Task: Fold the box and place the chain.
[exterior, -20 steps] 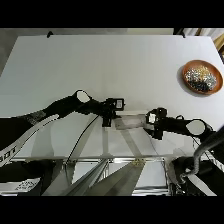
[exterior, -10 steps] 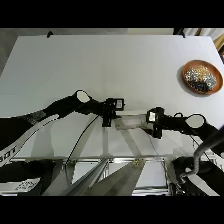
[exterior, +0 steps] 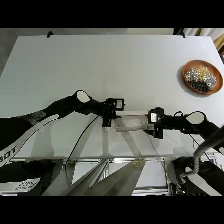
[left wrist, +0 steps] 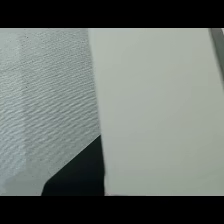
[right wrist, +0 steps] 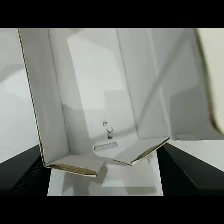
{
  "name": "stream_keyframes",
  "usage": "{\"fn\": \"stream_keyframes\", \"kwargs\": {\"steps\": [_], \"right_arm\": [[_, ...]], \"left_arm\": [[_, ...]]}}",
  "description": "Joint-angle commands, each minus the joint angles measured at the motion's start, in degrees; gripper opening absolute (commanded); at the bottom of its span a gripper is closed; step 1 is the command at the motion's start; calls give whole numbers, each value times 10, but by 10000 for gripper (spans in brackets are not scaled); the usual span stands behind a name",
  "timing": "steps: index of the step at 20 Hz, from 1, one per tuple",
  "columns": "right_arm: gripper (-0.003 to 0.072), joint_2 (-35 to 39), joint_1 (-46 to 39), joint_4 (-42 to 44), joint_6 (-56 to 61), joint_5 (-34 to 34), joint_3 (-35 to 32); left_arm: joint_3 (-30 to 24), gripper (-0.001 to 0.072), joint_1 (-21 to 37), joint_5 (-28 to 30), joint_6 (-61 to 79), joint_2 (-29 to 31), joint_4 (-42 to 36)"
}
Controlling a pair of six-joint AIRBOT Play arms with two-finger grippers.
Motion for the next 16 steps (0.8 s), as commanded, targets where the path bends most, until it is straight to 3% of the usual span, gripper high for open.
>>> {"fn": "stream_keyframes", "kwargs": {"steps": [1,8,16], "right_arm": [[683,-20,-1,22,-22,15,7],[683,-75,-1,30,-25,52,23],[659,-92,-1,34,-39,37,24]], "left_arm": [[0,13,0,0,0,0,0],[0,13,0,0,0,0,0],[0,13,0,0,0,0,0]]}}
